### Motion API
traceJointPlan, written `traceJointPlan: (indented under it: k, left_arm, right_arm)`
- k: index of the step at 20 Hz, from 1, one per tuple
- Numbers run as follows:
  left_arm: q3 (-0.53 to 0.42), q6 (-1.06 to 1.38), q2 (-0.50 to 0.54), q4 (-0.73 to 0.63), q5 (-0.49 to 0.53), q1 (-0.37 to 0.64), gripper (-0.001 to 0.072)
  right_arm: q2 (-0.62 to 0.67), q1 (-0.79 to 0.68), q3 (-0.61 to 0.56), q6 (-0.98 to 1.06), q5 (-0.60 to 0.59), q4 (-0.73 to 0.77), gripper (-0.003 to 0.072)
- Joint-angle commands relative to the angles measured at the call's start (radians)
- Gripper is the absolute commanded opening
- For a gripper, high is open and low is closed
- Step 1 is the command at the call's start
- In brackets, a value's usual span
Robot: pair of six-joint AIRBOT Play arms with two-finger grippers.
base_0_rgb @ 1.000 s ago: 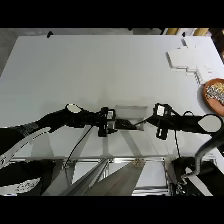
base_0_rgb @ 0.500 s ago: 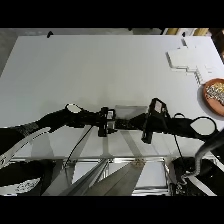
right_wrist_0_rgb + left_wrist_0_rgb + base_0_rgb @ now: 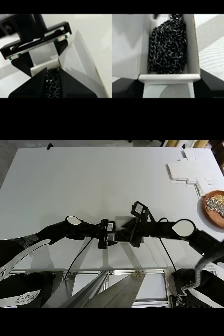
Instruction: Fold the box and place the chain.
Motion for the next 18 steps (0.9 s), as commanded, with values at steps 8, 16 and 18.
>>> traceJointPlan:
  k: [8,16,18]
  left_arm:
    - [0.001,0.0,0.0,0.0,0.0,0.0,0.0029]
    - [0.001,0.0,0.0,0.0,0.0,0.0,0.0029]
    - [0.001,0.0,0.0,0.0,0.0,0.0,0.0029]
  right_arm:
    - [-0.19,-0.278,0.383,0.176,0.385,-0.272,0.0016]
    - [-0.25,-0.187,0.356,0.093,0.488,-0.305,0.012]
    - [-0.182,-0.163,0.29,-0.017,0.436,-0.307,0.0151]
